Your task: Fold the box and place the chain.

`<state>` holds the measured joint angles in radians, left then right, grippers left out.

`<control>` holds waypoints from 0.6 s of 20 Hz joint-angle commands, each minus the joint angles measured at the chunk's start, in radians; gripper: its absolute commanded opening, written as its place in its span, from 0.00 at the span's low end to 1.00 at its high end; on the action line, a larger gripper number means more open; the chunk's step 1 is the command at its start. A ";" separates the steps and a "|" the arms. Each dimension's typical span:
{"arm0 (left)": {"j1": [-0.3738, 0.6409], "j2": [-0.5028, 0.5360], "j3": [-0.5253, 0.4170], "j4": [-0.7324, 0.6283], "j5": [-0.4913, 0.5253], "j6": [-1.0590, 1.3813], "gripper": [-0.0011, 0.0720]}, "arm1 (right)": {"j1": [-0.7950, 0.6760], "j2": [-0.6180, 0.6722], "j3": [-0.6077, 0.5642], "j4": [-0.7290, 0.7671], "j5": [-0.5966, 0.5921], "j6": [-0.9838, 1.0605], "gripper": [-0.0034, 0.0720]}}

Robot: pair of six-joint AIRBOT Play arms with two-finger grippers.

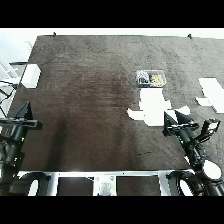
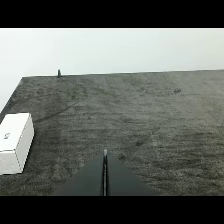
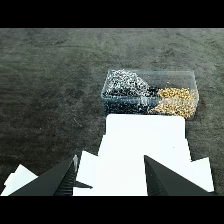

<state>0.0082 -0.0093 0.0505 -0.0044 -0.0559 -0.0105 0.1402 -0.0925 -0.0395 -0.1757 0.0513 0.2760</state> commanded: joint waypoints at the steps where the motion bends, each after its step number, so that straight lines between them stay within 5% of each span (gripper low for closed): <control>1: 0.001 0.001 0.000 0.000 0.000 0.000 0.04 | 0.001 0.000 0.000 0.000 0.000 0.001 0.68; 8: 0.001 0.001 0.000 0.000 0.000 0.000 0.04 | 0.000 0.001 0.062 0.037 -0.003 0.015 0.68; 12: 0.001 0.001 0.000 0.000 0.000 0.000 0.04 | -0.005 -0.070 0.171 0.038 -0.133 0.016 0.68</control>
